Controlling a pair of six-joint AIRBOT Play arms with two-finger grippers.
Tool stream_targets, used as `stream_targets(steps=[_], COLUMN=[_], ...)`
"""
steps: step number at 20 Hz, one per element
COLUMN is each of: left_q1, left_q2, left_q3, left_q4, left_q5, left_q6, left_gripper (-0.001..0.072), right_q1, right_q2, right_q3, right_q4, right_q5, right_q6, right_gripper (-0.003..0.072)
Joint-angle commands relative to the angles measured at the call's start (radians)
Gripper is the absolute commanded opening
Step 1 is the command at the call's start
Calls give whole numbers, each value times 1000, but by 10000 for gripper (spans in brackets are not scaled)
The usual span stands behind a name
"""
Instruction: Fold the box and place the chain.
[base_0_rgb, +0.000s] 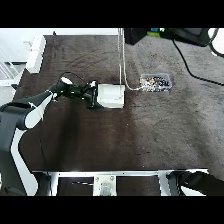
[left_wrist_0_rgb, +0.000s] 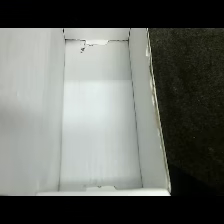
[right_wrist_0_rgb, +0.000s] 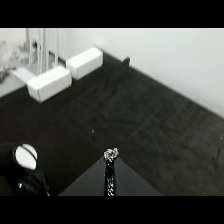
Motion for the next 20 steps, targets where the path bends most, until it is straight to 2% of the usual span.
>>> stream_targets(steps=[1, 5, 10, 12, 16, 17, 19, 20], left_q1=[0, 0, 0, 0, 0, 0, 0, 0], left_q2=[0, 0, -1, 0, 0, 0, 0, 0], left_q3=[0, 0, 0, 0, 0, 0, 0, 0], left_q4=[0, 0, 0, 0, 0, 0, 0, 0], left_q5=[0, 0, 0, 0, 0, 0, 0, 0], left_q6=[0, 0, 0, 0, 0, 0, 0, 0], left_gripper=[409, 408, 409, 408, 408, 409, 409, 408], right_q1=[0, 0, 0, 0, 0, 0, -7, -18], right_q2=[-2, -2, -37, -97, -239, -249, -235, -217], right_q3=[-75, -224, -480, -519, -520, -520, -519, -519], right_q4=[-3, 0, 0, 11, 27, 26, 19, 8], right_q5=[53, 28, -196, -227, -254, -241, -207, -184], right_q6=[2, 2, 2, 3, 2, 2, 2, 2], right_gripper=[10, 10, 9, 9, 11, 49, 500, 500])
